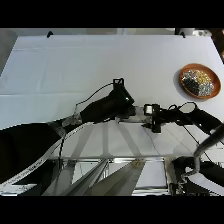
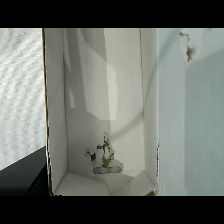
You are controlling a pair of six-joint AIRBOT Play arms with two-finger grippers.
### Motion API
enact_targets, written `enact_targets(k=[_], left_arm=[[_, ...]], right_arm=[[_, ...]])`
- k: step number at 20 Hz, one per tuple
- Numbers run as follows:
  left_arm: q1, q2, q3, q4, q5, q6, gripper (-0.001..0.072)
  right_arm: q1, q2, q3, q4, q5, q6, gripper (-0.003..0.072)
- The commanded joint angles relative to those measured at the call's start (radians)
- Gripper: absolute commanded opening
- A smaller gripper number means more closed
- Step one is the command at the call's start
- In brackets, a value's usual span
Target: Fold the box and place the chain.
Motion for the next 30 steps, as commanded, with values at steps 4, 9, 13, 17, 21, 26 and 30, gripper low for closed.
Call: enact_targets(k=[4, 9, 13, 17, 21, 26, 30], left_arm=[[-0.059, 0.127, 0.001, 0.162, 0.106, 0.032, 0.0347], [-0.11, 0.256, 0.001, 0.209, 0.171, 0.037, 0.0346], [-0.114, 0.273, 0.001, 0.365, 0.296, 0.139, 0.0346], [-0.113, 0.272, 0.001, 0.467, 0.33, 0.282, 0.0344], [-0.113, 0.269, 0.001, 0.473, 0.196, 0.3, 0.0312], [-0.125, 0.27, 0.001, 0.379, 0.082, 0.633, 0.0314], [-0.116, 0.266, -0.016, 0.232, -0.09, 0.892, 0.0313]], right_arm=[[0.0, 0.001, 0.001, 0.0, 0.002, 0.0, 0.0437], [0.0, 0.001, 0.001, 0.0, 0.002, 0.0, 0.0437], [0.0, 0.001, 0.001, 0.0, 0.002, 0.0, 0.0437], [0.0, 0.001, 0.001, 0.0, 0.002, 0.0, 0.0437], [0.0, 0.001, 0.001, 0.0, 0.002, 0.0, 0.0437], [0.0, 0.001, 0.001, 0.0, 0.002, 0.0, 0.0437], [0.0, 0.001, 0.001, 0.0, 0.002, 0.0, 0.0437]])
